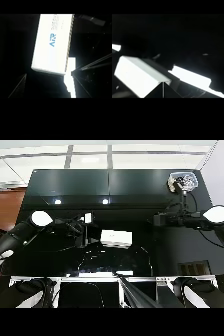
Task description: Fold the box and place the chain.
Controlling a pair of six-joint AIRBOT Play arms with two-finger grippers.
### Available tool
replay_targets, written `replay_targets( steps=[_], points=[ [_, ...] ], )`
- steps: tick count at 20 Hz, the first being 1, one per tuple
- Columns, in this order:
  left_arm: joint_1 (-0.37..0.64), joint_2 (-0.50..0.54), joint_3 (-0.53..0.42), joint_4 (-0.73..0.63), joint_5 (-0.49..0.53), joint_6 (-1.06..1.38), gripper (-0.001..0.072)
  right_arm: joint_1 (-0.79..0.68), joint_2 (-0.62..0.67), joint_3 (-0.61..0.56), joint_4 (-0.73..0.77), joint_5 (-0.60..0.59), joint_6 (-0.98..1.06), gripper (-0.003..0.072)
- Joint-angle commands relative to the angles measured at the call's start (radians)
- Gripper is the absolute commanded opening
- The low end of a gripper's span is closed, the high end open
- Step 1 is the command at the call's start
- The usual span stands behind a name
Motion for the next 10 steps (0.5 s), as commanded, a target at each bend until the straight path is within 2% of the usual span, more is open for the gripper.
replay_targets(
  steps=[1, 7, 10],
  points=[
    [-0.011, 0.02, 0.046, 0.026, -0.015, -0.171, 0.0705, -0.055, 0.008, 0.0, -0.023, -0.049, 0.003, 0.0019],
    [-0.148, -0.162, 0.2, 0.031, -0.01, -0.204, 0.0705, -0.054, 0.008, 0.0, -0.023, -0.041, 0.003, 0.002],
    [-0.209, -0.253, 0.24, 0.037, 0.045, -0.204, 0.0704, -0.054, 0.008, 0.0, -0.023, -0.024, 0.003, 0.002]
  ],
)
